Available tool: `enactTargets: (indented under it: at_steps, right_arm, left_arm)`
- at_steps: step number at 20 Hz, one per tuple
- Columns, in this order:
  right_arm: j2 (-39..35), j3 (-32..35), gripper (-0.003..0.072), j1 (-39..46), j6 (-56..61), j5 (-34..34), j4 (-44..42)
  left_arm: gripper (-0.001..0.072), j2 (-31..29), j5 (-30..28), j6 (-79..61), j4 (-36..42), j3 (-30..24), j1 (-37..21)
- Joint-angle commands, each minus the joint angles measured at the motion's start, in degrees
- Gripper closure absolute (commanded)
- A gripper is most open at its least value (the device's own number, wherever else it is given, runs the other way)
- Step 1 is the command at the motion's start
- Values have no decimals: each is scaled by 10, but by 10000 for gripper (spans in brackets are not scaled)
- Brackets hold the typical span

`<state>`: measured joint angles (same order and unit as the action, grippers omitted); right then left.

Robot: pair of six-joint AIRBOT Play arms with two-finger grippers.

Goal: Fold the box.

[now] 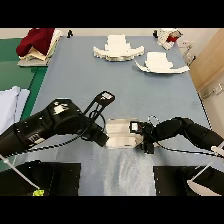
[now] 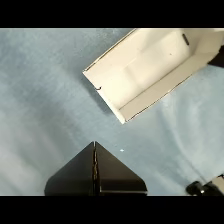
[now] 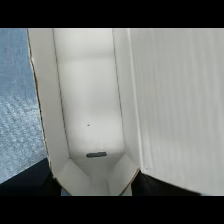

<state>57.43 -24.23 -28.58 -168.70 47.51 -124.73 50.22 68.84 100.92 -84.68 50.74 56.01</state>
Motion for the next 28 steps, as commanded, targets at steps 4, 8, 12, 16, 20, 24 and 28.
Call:
enactTargets:
  at_steps: [4, 8, 12, 16, 20, 24, 28]
  right_arm:
    - [0, 0, 237, -1, 0, 0, 0]
    - [0, 0, 237, -1, 0, 0, 0]
    - [0, 0, 237, -1, 0, 0, 0]
    - [0, 0, 237, -1, 0, 0, 0]
    - [0, 0, 237, -1, 0, 0, 0]
    - [0, 0, 237, -1, 0, 0, 0]
    - [0, 0, 237, -1, 0, 0, 0]
  left_arm:
    - [177, -92, -111, -615, 273, -165, -197]
    - [15, -64, -208, -749, 309, -235, -226]
    - [14, -32, -314, -861, 369, -278, -221]
    - [14, 16, -323, -1035, 487, -287, -221]
    - [15, 54, -322, -1078, 513, -287, -221]
    - [15, 57, -324, -1081, 514, -287, -216]
    - [15, 59, -335, -1081, 518, -287, -183]
